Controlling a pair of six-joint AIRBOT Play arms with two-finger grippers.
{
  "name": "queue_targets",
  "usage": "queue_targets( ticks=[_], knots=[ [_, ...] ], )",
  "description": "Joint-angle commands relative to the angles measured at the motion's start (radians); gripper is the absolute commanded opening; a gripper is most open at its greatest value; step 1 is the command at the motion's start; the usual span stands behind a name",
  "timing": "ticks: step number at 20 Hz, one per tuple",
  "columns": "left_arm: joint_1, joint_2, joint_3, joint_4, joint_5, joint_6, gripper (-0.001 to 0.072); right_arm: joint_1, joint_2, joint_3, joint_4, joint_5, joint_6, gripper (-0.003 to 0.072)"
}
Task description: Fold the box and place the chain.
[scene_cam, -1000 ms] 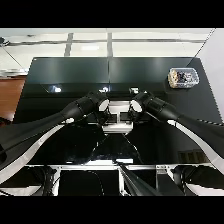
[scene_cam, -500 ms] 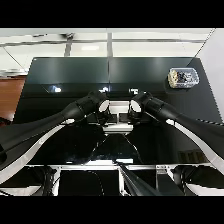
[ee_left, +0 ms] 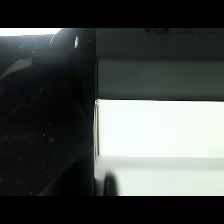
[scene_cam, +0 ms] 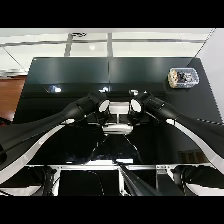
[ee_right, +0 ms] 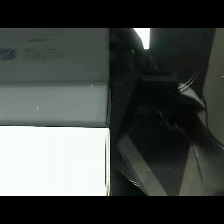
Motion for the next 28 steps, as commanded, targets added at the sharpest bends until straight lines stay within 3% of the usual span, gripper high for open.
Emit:
queue_targets(
  ticks=[1, 4, 5, 6, 7, 13, 15, 18, 20, 22, 23, 26, 28],
  knots=[
    [0.000, 0.000, 0.000, 0.000, 0.000, -0.001, 0.0026, 0.000, 0.000, 0.001, 0.015, 0.001, -0.005, 0.0011],
    [0.000, 0.000, 0.000, 0.000, 0.000, -0.002, 0.0026, -0.001, 0.005, 0.001, 0.005, 0.000, -0.005, 0.0017],
    [0.000, 0.000, 0.000, 0.000, 0.000, -0.001, 0.0026, -0.001, 0.011, 0.001, -0.004, -0.001, -0.005, 0.0143],
    [0.000, 0.000, 0.000, 0.000, 0.000, -0.001, 0.0026, -0.001, 0.021, 0.002, -0.012, -0.002, -0.007, 0.0374],
    [0.000, 0.000, 0.000, 0.000, 0.000, -0.001, 0.0026, -0.001, 0.034, 0.005, -0.019, 0.000, -0.026, 0.0396],
    [0.000, 0.000, 0.000, 0.000, 0.000, -0.001, 0.0026, -0.001, 0.210, 0.071, -0.079, 0.119, -0.246, 0.0395],
    [0.000, 0.000, 0.000, 0.000, 0.000, -0.001, 0.0026, -0.002, 0.309, 0.081, -0.234, 0.163, -0.280, 0.0395],
    [0.000, 0.000, 0.000, 0.000, 0.001, -0.002, 0.0026, -0.053, 0.380, 0.079, -0.635, 0.175, -0.279, 0.0395],
    [0.000, 0.000, 0.000, 0.000, -0.001, -0.001, 0.0026, -0.161, 0.373, 0.050, -0.787, 0.032, -0.277, 0.0395],
    [0.000, 0.000, 0.000, 0.000, -0.001, -0.001, 0.0026, -0.330, 0.345, 0.006, -0.757, -0.205, -0.272, 0.0441],
    [0.000, 0.000, 0.000, 0.000, -0.001, -0.001, 0.0026, -0.422, 0.304, 0.003, -0.684, -0.283, -0.258, 0.0720],
    [0.000, 0.000, 0.000, 0.000, 0.000, -0.002, 0.0026, -0.650, 0.143, 0.055, -0.292, -0.385, -0.206, 0.0720],
    [0.000, 0.000, 0.000, 0.000, 0.001, -0.002, 0.0026, -0.761, 0.010, 0.201, -0.028, -0.346, -0.206, 0.0720]
  ],
)
